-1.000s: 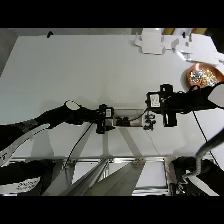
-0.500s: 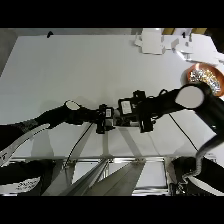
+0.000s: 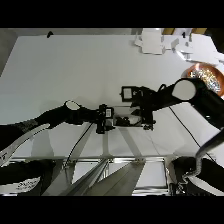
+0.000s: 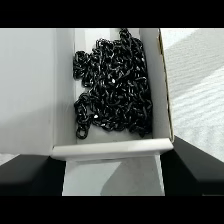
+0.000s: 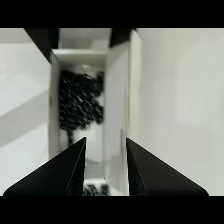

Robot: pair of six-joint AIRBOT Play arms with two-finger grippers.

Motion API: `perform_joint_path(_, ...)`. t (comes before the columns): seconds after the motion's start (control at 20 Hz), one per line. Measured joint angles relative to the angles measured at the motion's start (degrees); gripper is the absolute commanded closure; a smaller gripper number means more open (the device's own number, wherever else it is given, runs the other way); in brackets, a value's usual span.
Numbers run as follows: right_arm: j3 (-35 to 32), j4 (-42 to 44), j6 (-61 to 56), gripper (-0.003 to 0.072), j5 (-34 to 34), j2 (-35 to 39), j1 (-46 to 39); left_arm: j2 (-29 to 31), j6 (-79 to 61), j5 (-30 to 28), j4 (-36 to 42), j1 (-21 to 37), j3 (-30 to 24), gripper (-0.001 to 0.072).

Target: Fold the box and place the chain.

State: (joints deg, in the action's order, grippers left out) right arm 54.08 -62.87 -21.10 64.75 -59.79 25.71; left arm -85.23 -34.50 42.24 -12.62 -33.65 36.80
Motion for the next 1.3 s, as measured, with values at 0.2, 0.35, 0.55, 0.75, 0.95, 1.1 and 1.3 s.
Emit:
perform_joint_path(0.2, -1.6, -0.3, 2.1, 0.0472, 3.3, 3.3, -7.5, 0.0, 0.0, 0.0, 0.0, 0.0, 0.0, 0.0577)
perform_joint_path(0.35, -6.1, -0.3, 4.7, 0.0472, 2.9, 4.0, -11.8, 0.0, 0.0, 0.0, 0.0, 0.0, 0.0, 0.0577)
perform_joint_path(0.55, -13.2, -0.1, 11.3, 0.0471, -0.9, 2.1, -14.6, 0.0, 0.0, 0.0, 0.0, 0.0, 0.0, 0.0577)
perform_joint_path(0.75, -16.2, 2.1, 18.1, 0.0471, -4.0, -3.2, -15.0, 0.0, 0.0, 0.0, 0.0, 0.0, 0.0, 0.0577)
perform_joint_path(0.95, -17.0, 3.8, 20.7, 0.0471, -6.1, -8.7, -13.4, 0.0, 0.0, 0.0, 0.0, 0.0, 0.0, 0.0577)
perform_joint_path(1.1, -17.2, 5.6, 21.3, 0.0577, -6.9, -11.4, -12.3, 0.0, 0.0, 0.0, 0.0, 0.0, 0.0, 0.0577)
perform_joint_path(1.3, -17.3, 5.8, 19.5, 0.0666, -7.1, -11.7, -11.7, 0.0, 0.0, 0.0, 0.0, 0.0, 0.0, 0.0577)
